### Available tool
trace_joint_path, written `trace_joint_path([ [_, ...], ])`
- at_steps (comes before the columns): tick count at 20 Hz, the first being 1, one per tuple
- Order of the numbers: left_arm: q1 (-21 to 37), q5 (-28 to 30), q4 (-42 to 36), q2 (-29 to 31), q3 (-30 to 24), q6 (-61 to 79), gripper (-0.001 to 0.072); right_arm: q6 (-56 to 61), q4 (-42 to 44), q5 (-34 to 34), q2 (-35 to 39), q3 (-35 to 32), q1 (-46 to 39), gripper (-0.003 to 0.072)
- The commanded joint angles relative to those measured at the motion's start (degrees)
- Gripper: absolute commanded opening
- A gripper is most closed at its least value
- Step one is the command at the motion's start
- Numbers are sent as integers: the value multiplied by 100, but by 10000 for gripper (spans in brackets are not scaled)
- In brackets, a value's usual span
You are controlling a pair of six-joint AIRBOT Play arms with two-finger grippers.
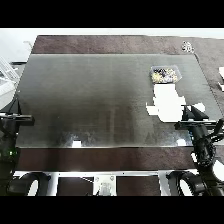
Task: Fold the box and place the chain.
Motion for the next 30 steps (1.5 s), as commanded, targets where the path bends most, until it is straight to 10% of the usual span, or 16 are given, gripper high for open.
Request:
trace_joint_path([
  [1, 0, 4, 0, 2, 0, 0, 21, -4, -68, 4, 0, 2, 0, 220],
  [7, 0, 2, 0, 2, 0, 0, 21, -225, -131, -269, -221, 306, -50, 234],
  [11, 0, 2, 0, 2, -2, 0, 21, -767, -129, -39, -1759, 1412, -820, 244],
  [16, 0, 2, 0, 2, 0, 0, 20, 153, -391, 2686, -4308, 3163, -2769, 244],
  [20, 0, 2, 0, 2, 0, 0, 21, 2684, -2232, 5016, -6098, 4367, -4336, 243],
  [23, 0, 4, 0, 2, 0, 0, 21, 2747, -1895, 5617, -6489, 4531, -5219, 405],
  [30, 0, 2, 0, 2, 0, 0, 21, 4028, -4756, 7128, -7718, 6483, -5925, 324],
])
